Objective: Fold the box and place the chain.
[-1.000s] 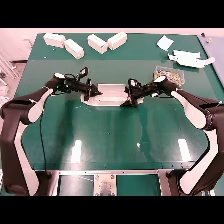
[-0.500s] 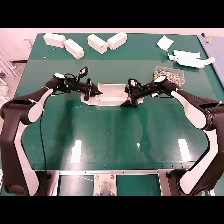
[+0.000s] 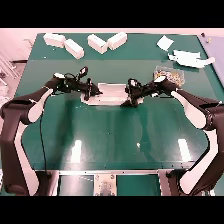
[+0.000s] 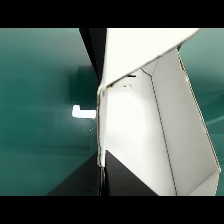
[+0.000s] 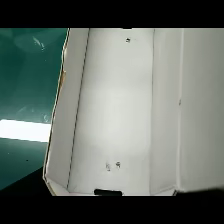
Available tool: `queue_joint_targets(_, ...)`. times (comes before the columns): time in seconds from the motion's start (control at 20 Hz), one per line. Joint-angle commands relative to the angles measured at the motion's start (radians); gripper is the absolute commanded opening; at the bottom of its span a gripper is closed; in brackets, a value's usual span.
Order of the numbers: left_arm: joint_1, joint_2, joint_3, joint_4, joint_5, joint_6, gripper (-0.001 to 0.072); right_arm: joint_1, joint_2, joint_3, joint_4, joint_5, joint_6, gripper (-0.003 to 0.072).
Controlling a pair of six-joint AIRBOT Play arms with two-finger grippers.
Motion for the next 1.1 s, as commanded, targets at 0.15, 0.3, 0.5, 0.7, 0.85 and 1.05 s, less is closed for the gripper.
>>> queue_joint_targets(0.15,0.001,0.003,0.007,-0.040,-0.016,0.000,0.0443,0.001,-0.001,-0.001,0.000,0.001,0.000,0.0593)
queue_joint_targets(0.3,0.001,0.003,0.008,-0.078,-0.040,0.001,0.0444,0.001,-0.001,-0.001,0.000,0.001,0.000,0.0593)
queue_joint_targets(0.5,0.002,0.003,0.072,-0.092,-0.114,0.000,0.0533,0.001,-0.001,-0.001,0.000,0.001,0.000,0.0593)
queue_joint_targets(0.7,0.008,0.003,0.157,-0.089,-0.195,-0.013,0.0657,0.001,-0.001,-0.001,0.000,0.001,0.000,0.0593)
queue_joint_targets(0.85,0.038,0.003,0.216,-0.089,-0.239,-0.031,0.0657,0.001,-0.001,-0.001,0.000,0.001,0.000,0.0593)
queue_joint_targets(1.05,0.098,0.003,0.315,-0.090,-0.366,-0.149,0.0623,0.001,-0.001,-0.001,0.000,0.001,0.000,0.0593)
